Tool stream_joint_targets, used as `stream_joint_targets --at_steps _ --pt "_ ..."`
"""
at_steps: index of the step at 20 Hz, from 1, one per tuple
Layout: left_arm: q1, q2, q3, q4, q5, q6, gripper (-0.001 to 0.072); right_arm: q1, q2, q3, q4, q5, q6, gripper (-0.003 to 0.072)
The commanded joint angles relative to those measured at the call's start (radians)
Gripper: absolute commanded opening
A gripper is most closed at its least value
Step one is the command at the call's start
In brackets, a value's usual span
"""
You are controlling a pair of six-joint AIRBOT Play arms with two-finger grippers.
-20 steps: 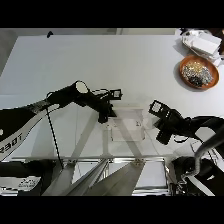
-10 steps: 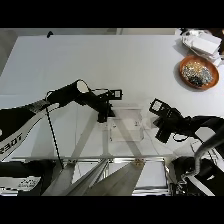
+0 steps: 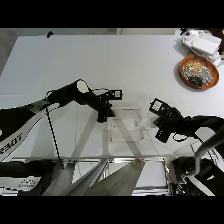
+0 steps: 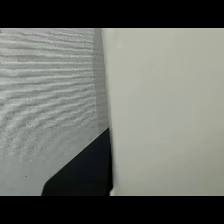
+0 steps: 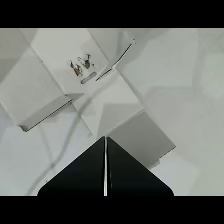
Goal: Fold the box and place the chain.
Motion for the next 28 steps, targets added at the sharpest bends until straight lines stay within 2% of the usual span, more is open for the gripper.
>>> stream_joint_targets --at_steps 1,23,28 --pt "0.001 0.0 0.023 0.002 -0.035 -0.001 0.0008 0.001 0.001 0.0 0.001 0.0 0.0 0.0013" --pt "-0.01 -0.002 0.034 0.009 -0.023 -0.011 0.001 0.001 0.001 0.0 0.005 0.003 0.0 0.0014" --pt "-0.011 -0.002 0.034 0.009 0.014 -0.023 0.0007 0.001 0.001 0.0 0.005 0.002 0.0 0.0014"
